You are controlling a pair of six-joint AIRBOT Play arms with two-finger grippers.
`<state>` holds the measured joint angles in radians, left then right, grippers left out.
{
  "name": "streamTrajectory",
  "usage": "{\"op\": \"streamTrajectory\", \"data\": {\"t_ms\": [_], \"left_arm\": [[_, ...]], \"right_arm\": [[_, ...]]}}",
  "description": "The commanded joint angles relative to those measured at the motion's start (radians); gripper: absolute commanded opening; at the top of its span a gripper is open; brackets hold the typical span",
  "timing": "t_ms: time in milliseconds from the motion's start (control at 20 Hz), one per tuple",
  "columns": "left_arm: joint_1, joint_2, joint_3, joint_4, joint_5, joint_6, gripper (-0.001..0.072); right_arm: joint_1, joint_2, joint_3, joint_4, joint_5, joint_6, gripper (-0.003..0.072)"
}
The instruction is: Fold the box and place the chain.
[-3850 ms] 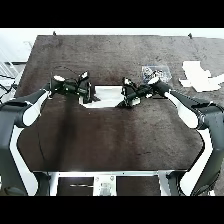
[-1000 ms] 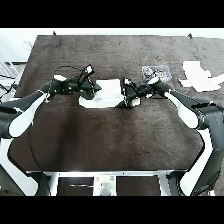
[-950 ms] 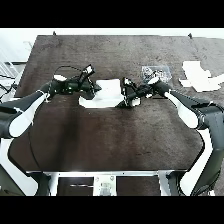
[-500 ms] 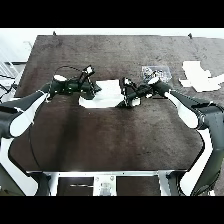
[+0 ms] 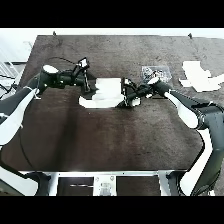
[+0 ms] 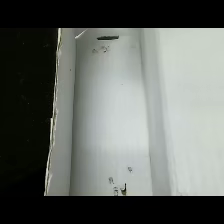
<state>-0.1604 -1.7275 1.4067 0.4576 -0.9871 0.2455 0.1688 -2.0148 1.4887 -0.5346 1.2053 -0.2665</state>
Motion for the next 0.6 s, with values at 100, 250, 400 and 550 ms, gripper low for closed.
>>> {"op": "streamTrajectory", "data": {"t_ms": [100, 250, 400, 550], "left_arm": [[0.013, 0.036, 0.003, 0.319, -0.184, -0.194, 0.0711], [0.011, 0.034, 0.003, 0.380, -0.170, -0.241, 0.0710], [-0.028, 0.019, 0.003, 0.438, -0.129, -0.245, 0.0710], [-0.052, -0.011, 0.001, 0.449, -0.098, -0.246, 0.0710]], "right_arm": [[0.002, 0.000, 0.000, 0.001, 0.000, 0.000, 0.0583], [0.002, 0.000, 0.000, 0.001, 0.000, 0.000, 0.0583], [0.002, 0.000, 0.000, 0.001, 0.000, 0.000, 0.0583], [0.002, 0.000, 0.000, 0.001, 0.000, 0.000, 0.0583]]}}
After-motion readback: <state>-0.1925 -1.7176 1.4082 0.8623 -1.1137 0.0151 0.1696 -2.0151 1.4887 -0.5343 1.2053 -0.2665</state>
